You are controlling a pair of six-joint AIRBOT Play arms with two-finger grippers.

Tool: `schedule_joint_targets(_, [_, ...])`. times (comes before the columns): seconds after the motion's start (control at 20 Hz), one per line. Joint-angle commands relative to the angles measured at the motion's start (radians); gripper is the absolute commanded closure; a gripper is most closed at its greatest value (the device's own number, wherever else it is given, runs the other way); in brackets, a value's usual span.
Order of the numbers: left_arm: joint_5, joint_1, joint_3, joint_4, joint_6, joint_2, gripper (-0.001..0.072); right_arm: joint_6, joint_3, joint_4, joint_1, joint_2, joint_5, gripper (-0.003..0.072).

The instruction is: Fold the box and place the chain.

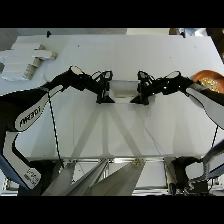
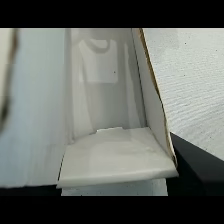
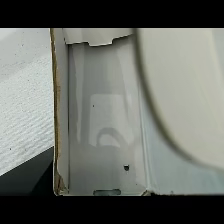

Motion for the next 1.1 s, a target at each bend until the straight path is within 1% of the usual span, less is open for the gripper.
schedule_joint_targets(0.0, [-0.002,-0.001,0.000,0.000,0.000,-0.001,0.0355,0.000,0.000,0.001,0.000,0.001,-0.002,0.0268])
schedule_joint_targets(0.85, [-0.002,-0.001,0.000,0.000,0.000,-0.001,0.0355,0.001,0.000,0.001,0.000,0.001,0.004,0.0272])
schedule_joint_targets(0.9, [-0.002,-0.001,0.000,0.000,0.000,-0.001,0.0355,0.001,0.000,0.001,0.000,0.001,0.004,0.0232])
schedule_joint_targets(0.95, [-0.002,-0.001,0.000,0.000,0.000,-0.001,0.0355,0.001,0.000,0.002,0.000,0.001,0.003,0.0100])
schedule_joint_targets(1.0, [-0.002,-0.001,0.000,0.000,0.000,-0.001,0.0355,0.001,0.000,0.002,0.000,0.001,0.003,0.0015])
schedule_joint_targets(1.05, [-0.002,-0.001,0.000,0.000,0.000,-0.001,0.0355,0.001,0.000,0.002,0.000,0.002,0.003,0.0009])
